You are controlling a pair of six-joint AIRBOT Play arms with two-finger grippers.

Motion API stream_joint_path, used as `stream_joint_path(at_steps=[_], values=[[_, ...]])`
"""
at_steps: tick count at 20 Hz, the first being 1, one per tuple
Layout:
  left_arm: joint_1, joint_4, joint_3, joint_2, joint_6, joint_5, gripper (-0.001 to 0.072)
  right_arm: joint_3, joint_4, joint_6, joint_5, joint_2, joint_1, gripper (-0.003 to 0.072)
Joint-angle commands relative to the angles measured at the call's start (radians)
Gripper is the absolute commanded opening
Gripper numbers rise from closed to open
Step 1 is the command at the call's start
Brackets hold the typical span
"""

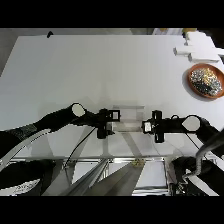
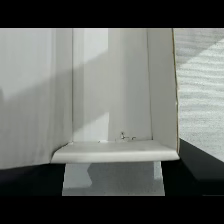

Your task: Fold the box and place the chain.

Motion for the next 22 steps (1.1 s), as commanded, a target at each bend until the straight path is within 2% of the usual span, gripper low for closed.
stream_joint_path(at_steps=[1, 5, 9, 12, 13, 15, 16, 20, 22], values=[[0.000, 0.000, 0.000, 0.000, 0.000, 0.000, 0.0180, 0.000, 0.077, -0.010, -0.005, -0.024, 0.001, 0.0169], [0.000, 0.000, 0.000, 0.000, 0.000, 0.000, 0.0180, -0.001, 0.106, -0.039, 0.020, -0.043, 0.001, 0.0167], [0.000, 0.000, 0.000, 0.000, 0.000, 0.000, 0.0180, -0.002, 0.221, -0.099, 0.009, -0.046, 0.001, 0.0153], [0.000, 0.000, 0.000, 0.000, 0.000, 0.000, 0.0180, -0.002, 0.253, -0.113, 0.010, -0.088, 0.001, 0.0160], [0.000, 0.000, 0.000, 0.000, 0.000, 0.000, 0.0180, -0.002, 0.253, -0.114, 0.009, -0.105, 0.002, 0.0169], [0.000, 0.000, 0.000, 0.000, 0.000, 0.000, 0.0180, -0.002, 0.255, -0.113, 0.004, -0.117, 0.002, 0.0313], [0.000, 0.000, 0.000, 0.000, 0.000, 0.000, 0.0180, -0.002, 0.264, -0.113, 0.001, -0.117, 0.002, 0.0344], [0.000, 0.000, 0.000, 0.000, 0.000, 0.000, 0.0180, -0.002, 0.270, -0.100, 0.000, -0.115, 0.002, 0.0342], [0.000, 0.000, 0.000, 0.000, 0.000, 0.000, 0.0180, -0.002, 0.246, -0.018, 0.000, -0.096, 0.002, 0.0335]])
